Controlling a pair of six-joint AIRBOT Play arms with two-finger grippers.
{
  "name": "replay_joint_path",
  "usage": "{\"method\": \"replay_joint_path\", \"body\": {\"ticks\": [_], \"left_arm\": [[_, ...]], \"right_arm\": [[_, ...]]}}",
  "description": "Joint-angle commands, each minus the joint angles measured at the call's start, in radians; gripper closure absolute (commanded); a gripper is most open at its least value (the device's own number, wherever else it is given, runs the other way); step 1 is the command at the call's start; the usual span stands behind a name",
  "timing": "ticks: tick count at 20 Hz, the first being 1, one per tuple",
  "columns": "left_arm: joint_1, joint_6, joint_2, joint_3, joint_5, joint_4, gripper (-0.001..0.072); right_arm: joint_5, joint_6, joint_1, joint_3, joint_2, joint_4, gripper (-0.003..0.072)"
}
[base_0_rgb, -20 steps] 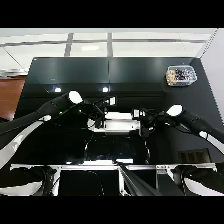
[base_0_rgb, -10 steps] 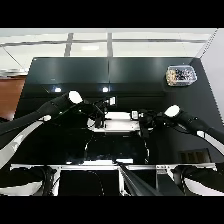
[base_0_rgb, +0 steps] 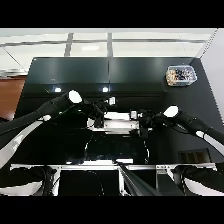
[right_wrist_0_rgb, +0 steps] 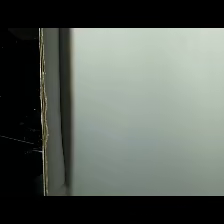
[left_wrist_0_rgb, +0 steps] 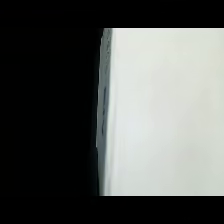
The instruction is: Fold the box and place the chain.
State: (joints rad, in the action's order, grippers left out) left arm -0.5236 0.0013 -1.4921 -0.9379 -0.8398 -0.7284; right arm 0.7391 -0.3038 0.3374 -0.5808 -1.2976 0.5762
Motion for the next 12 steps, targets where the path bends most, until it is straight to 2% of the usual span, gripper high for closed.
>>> {"method": "replay_joint_path", "body": {"ticks": [1,2,3,4,7,9,12], "left_arm": [[0.001,-0.004,0.002,0.0,0.001,0.0,0.0678],[0.003,-0.012,0.008,0.0,-0.002,0.0,0.0584],[0.009,-0.024,0.021,-0.002,-0.011,0.0,0.0393],[0.018,-0.052,0.042,-0.002,-0.011,0.0,0.0267],[0.065,-0.18,0.139,-0.002,-0.05,-0.08,0.026],[0.111,-0.326,0.213,-0.002,-0.117,-0.168,0.0264],[0.185,-0.556,0.262,-0.001,-0.357,-0.212,0.0274]], "right_arm": [[0.0,0.0,0.001,0.0,-0.001,0.005,0.0211],[0.0,0.0,0.001,0.0,-0.001,0.005,0.0211],[-0.001,0.0,0.001,0.0,-0.001,0.005,0.0211],[-0.001,0.0,0.001,0.0,-0.001,0.005,0.0211],[-0.003,0.0,0.001,0.0,-0.001,0.005,0.0212],[-0.003,0.0,0.001,0.0,-0.001,0.005,0.0213],[-0.003,0.0,0.001,0.0,-0.001,0.005,0.0216]]}}
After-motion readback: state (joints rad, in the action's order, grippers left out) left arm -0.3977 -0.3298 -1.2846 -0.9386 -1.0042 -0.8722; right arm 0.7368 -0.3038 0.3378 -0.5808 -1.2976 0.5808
